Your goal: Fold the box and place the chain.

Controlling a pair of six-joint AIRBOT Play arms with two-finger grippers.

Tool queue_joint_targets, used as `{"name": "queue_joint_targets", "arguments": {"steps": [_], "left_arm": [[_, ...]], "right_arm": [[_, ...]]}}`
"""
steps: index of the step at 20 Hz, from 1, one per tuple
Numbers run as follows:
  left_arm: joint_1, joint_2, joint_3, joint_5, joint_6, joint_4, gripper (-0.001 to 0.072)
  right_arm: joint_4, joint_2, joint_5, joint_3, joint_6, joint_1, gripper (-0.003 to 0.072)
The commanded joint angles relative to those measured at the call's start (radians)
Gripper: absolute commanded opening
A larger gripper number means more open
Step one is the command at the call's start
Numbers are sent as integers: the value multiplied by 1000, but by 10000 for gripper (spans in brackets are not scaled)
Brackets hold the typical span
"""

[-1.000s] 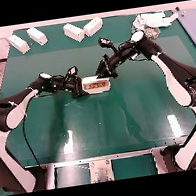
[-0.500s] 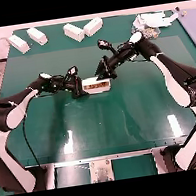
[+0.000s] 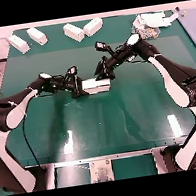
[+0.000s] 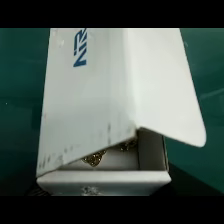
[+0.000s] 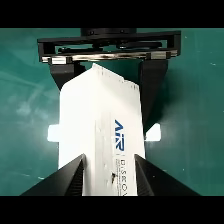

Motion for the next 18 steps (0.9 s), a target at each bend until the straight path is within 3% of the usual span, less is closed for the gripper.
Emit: {"name": "queue_joint_targets", "arguments": {"steps": [1,18], "left_arm": [[0,0,0,-1,1,1,533],[0,0,1,-1,1,1,533]], "right_arm": [[-3,-1,32,1,1,-3,389],[-18,-1,-30,2,23,-1,366]]}}
